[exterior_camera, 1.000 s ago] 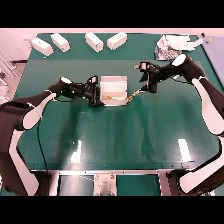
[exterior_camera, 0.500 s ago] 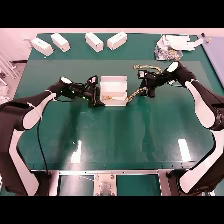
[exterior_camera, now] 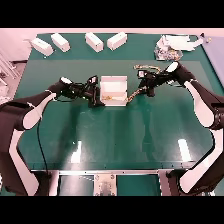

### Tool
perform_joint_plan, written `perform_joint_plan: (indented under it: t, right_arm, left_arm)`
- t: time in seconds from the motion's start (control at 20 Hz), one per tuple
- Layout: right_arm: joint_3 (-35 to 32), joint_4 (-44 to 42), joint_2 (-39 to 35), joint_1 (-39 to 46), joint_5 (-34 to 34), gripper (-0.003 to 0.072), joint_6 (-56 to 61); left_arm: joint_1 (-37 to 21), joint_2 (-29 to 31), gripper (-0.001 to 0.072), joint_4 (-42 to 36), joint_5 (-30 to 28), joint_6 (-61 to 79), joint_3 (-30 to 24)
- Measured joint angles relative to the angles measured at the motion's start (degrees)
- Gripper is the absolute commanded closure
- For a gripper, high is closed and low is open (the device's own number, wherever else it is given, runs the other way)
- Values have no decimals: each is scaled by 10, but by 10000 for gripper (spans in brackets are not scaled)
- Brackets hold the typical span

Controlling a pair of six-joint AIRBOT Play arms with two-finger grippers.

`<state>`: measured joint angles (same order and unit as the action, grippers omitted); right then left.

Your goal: Fold the box and place the chain.

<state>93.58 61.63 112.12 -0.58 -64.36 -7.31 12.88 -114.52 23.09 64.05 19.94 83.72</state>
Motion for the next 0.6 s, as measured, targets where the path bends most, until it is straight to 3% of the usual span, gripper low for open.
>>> perform_joint_plan:
  t: [0.15, 0.2, 0.3, 0.45, 0.5, 0.6]
  right_arm:
    - [0, 0, 12, 0, -8, 353, 5]
    - [0, -1, 16, 0, -9, 420, 7]
    - [0, -1, 23, -2, -16, 440, 13]
    - [0, -2, 29, -3, -23, 588, 22]
    - [0, -3, 30, -3, -24, 678, 25]
    - [0, -9, 32, -3, -27, 679, 37]
  left_arm:
    - [0, 0, 341, 0, 0, 0, 0]
    - [0, 0, 341, 0, 0, 0, 0]
    - [0, 0, 341, 0, 0, 0, 0]
    - [0, 0, 341, 1, 0, 0, 0]
    - [0, 0, 341, 1, 0, 0, 0]
    - [0, 0, 341, 1, 0, 0, 0]
